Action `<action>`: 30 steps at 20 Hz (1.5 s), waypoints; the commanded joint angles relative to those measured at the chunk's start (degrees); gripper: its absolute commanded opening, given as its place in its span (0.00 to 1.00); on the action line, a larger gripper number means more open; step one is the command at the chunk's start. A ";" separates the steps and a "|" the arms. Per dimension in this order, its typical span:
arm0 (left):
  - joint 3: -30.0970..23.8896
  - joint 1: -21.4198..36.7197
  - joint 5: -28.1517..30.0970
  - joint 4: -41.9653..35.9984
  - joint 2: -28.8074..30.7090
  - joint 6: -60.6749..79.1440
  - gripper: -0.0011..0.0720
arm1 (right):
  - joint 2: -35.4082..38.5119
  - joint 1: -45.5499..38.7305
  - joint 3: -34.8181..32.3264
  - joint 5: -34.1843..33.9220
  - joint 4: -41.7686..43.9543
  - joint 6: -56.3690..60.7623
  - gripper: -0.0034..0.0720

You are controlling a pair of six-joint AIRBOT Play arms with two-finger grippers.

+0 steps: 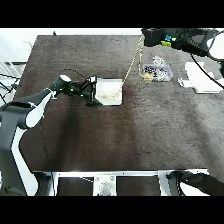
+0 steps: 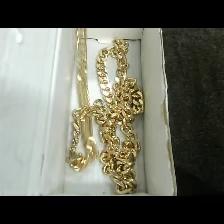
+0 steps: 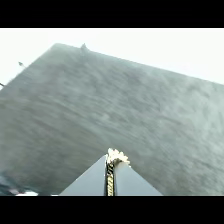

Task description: Fold the box and place the chain.

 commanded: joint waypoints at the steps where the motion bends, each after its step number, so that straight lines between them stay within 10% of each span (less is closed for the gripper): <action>1: 0.00 0.00 0.00 0.00 0.04 0.00 0.41 | 3.52 4.68 0.04 1.73 -3.06 2.21 0.06; 19: 0.00 0.00 -0.07 0.00 0.04 0.00 0.41 | -4.59 14.99 -9.68 -3.19 -5.22 12.61 0.06; 30: 0.00 0.00 -0.09 0.00 0.04 0.00 0.41 | -26.80 14.95 -15.69 -13.18 -3.21 12.37 0.07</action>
